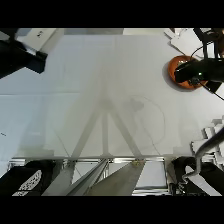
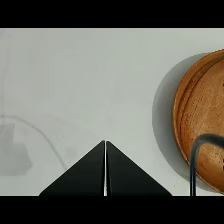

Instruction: Fold the box and place the chain.

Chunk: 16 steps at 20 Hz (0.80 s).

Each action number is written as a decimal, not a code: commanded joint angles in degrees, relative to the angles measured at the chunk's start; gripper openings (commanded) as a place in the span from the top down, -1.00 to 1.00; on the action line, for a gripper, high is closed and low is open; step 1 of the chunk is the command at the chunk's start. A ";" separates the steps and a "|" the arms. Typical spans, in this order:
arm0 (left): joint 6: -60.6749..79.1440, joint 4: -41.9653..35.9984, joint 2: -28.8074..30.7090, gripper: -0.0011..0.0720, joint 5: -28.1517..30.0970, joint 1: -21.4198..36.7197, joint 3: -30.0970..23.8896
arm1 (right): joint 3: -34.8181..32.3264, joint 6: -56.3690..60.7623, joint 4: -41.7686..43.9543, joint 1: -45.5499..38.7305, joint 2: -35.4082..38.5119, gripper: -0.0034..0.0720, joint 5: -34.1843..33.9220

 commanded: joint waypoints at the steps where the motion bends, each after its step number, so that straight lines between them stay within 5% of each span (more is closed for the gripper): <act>1: -6.67 2.25 -2.38 0.94 0.52 9.35 0.07 | 0.07 0.02 0.00 -0.02 0.04 0.88 0.02; 4: -6.73 0.17 -7.41 0.95 0.98 15.32 0.07 | 0.07 0.02 0.00 -0.02 0.04 0.88 0.02; 7: -6.47 -10.75 -14.69 0.95 1.25 18.93 0.07 | 0.07 0.02 0.00 -0.02 0.04 0.88 0.02; 16: -4.26 -13.68 -34.29 0.91 4.79 19.04 0.07 | 0.07 0.02 0.00 -0.02 0.04 0.88 0.02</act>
